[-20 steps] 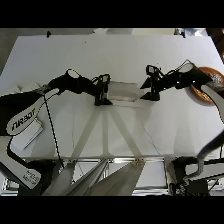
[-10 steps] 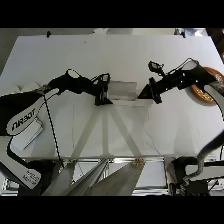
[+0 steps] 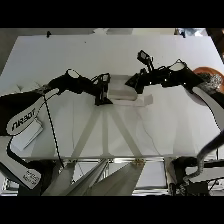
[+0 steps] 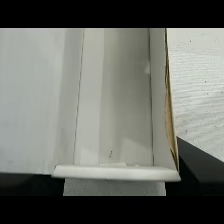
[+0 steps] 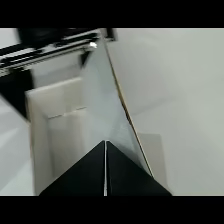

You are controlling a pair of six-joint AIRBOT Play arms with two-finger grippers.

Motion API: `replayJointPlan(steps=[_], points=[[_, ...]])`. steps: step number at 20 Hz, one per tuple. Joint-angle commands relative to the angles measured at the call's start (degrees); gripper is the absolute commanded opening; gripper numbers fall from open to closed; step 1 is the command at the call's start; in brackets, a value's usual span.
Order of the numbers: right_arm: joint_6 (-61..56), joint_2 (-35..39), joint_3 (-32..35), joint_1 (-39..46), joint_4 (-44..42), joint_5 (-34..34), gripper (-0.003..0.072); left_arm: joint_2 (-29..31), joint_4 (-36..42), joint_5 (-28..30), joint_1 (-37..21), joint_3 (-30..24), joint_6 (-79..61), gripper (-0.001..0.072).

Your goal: Fold the box and place the chain.

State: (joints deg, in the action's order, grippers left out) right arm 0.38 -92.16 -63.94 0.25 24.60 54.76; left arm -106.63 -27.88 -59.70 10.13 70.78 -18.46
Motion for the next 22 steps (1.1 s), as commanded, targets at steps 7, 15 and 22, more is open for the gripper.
replayJointPlan(steps=[7, 15, 22], points=[[-7.0, -4.3, 0.0, -0.7, 4.4, -0.4, 0.0008, 0.1, -0.1, 0.0, 0.0, 0.0, -0.2, 0.0516], [-7.0, 6.0, 0.0, 0.3, 7.6, 1.5, 0.0010, 0.1, -0.1, 0.0, 0.0, 0.0, -0.2, 0.0516], [-7.0, 10.5, 0.0, 3.1, 33.4, 8.6, 0.0359, 0.1, -0.1, 0.0, 0.0, 0.0, -0.2, 0.0516]])
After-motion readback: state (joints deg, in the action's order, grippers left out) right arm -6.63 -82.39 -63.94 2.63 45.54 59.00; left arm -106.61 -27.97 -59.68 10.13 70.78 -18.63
